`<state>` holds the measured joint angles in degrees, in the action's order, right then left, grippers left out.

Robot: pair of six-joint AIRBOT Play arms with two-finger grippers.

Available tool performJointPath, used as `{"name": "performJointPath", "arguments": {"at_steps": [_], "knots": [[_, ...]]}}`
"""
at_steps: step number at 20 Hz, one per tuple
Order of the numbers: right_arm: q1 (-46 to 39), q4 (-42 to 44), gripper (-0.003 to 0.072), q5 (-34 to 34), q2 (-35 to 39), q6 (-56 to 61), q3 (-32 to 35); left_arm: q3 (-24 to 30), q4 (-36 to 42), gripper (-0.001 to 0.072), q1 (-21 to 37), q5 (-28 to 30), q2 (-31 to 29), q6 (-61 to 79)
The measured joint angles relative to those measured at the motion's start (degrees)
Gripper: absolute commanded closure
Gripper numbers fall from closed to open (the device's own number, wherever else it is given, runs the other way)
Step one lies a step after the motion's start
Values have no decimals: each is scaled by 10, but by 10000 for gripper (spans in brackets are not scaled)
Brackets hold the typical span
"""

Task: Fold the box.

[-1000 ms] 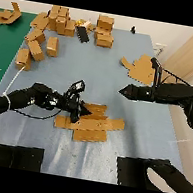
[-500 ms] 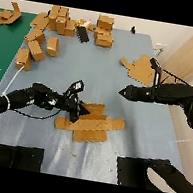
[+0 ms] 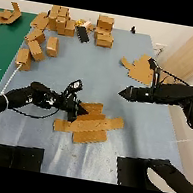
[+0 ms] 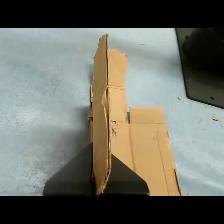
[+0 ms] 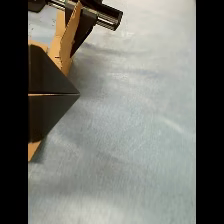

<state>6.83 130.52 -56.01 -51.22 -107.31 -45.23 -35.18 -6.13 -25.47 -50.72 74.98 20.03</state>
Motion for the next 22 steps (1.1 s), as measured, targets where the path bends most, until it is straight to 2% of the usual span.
{"name": "performJointPath", "arguments": {"at_steps": [9, 22], "knots": [[18, -15, 679, 15, -13, -3, 0, 0, -8, 699, 0, -31, -1, 21], [30, -51, 682, 37, -11, -3, 3, 0, -5, 698, 0, -38, -1, 26]]}}
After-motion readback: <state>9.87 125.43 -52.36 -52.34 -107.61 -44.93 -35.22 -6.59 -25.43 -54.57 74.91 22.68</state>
